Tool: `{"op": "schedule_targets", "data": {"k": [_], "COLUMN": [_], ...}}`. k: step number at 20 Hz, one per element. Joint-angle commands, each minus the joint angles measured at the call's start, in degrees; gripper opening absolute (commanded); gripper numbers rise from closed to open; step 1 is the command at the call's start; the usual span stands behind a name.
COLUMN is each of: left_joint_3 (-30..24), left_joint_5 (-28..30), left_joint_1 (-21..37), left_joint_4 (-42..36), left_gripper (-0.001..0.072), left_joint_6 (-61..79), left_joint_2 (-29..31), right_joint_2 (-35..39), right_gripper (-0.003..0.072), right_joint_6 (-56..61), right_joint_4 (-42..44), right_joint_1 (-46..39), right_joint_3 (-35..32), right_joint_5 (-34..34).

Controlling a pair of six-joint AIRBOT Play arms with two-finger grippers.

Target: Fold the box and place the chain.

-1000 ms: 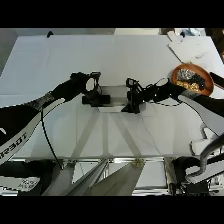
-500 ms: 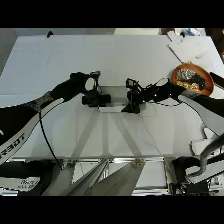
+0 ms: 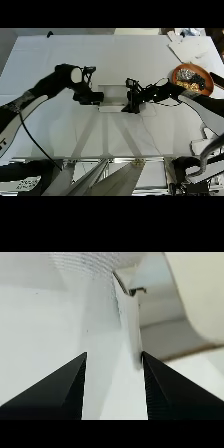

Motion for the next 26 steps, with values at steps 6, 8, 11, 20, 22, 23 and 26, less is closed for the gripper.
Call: {"op": "schedule_targets", "data": {"k": [6,8,11,20,22,23,26], "left_joint_3": [-0.26,-1.99,-6.19,-6.34,-6.32,-6.21,-4.87], "left_joint_5": [-3.37,-0.81,2.49,9.53,10.93,10.88,9.14], "left_joint_1": [16.81,17.70,17.66,5.70,3.13,1.97,-0.92], "left_joint_4": [-22.14,-22.05,-25.53,-22.88,-15.02,-9.49,2.89], "left_gripper": [0.0392,0.0392,0.0391,0.0390,0.0390,0.0390,0.0391], "left_joint_6": [43.10,51.52,52.28,25.24,15.93,10.19,-1.88], "left_joint_2": [2.56,2.56,1.79,-0.09,-0.09,-0.09,-0.07], "right_joint_2": [0.04,0.04,0.04,0.04,0.04,0.04,0.04], "right_gripper": [0.0535,0.0535,0.0535,0.0535,0.0535,0.0535,0.0535], "right_joint_6": [-0.02,-0.02,-0.02,-0.02,-0.02,-0.02,-0.02], "right_joint_4": [-0.13,-0.15,-0.15,-0.15,-0.15,-0.15,-0.15], "right_joint_1": [-0.02,-0.02,-0.02,-0.02,-0.02,-0.02,-0.02], "right_joint_3": [0.02,0.02,0.02,0.02,0.02,0.02,0.02], "right_joint_5": [-0.02,-0.02,-0.02,0.11,0.11,0.11,0.11]}}
